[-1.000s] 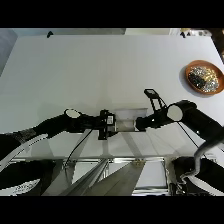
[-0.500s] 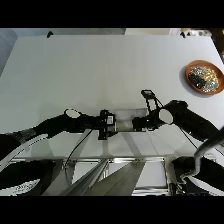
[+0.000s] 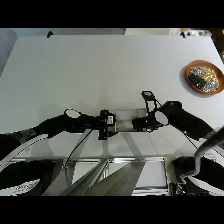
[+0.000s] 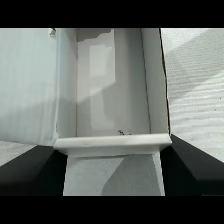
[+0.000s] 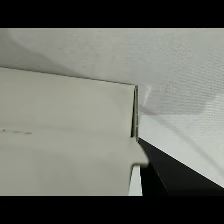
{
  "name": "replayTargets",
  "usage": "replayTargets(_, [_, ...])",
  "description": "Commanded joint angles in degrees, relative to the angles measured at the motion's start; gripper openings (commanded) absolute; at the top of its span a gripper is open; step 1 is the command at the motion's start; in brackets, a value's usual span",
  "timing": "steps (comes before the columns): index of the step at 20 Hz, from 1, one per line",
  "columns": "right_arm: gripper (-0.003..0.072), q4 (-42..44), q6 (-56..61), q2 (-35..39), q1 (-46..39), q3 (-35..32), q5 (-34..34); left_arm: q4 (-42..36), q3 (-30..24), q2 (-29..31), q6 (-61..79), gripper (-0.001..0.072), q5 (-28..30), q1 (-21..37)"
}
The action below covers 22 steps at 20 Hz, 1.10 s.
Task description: Fold the box and place the chain.
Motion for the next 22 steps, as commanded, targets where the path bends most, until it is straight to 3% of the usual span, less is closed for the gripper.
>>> replayTargets(1, [0.0371, -0.76, 1.31, -1.75, 0.83, 0.02, 0.07, 0.02, 0.02, 0.02, 0.02, 0.0135, 0.00, 0.04])
replayTargets(4, [0.0251, -0.90, 1.33, -2.97, 2.64, 0.00, -0.39, 0.02, 0.02, 0.02, 0.00, 0.0135, 0.02, 0.04])
replayTargets(8, [0.0017, -1.99, 1.33, -2.97, 2.69, 0.00, -0.17, 0.02, 0.02, 0.02, 0.00, 0.0135, 0.02, 0.04])
replayTargets(12, [0.0040, -2.01, 1.31, -2.97, 2.69, 0.00, -0.24, 0.02, 0.00, 0.02, 0.00, 0.0135, 0.02, 0.04])
replayTargets(14, [0.0205, -2.45, 1.44, -2.93, 2.69, 0.00, -0.46, 0.02, 0.00, 0.02, 0.00, 0.0135, 0.02, 0.04])
replayTargets(20, [0.0196, -5.97, 6.23, -2.89, 2.69, 0.00, -2.19, 0.02, 0.00, 0.02, 0.00, 0.0135, 0.02, 0.04])
replayTargets(22, [0.0070, -6.51, 6.16, -2.89, 2.69, 0.00, -1.75, 0.02, 0.00, 0.02, 0.00, 0.0135, 0.02, 0.04])
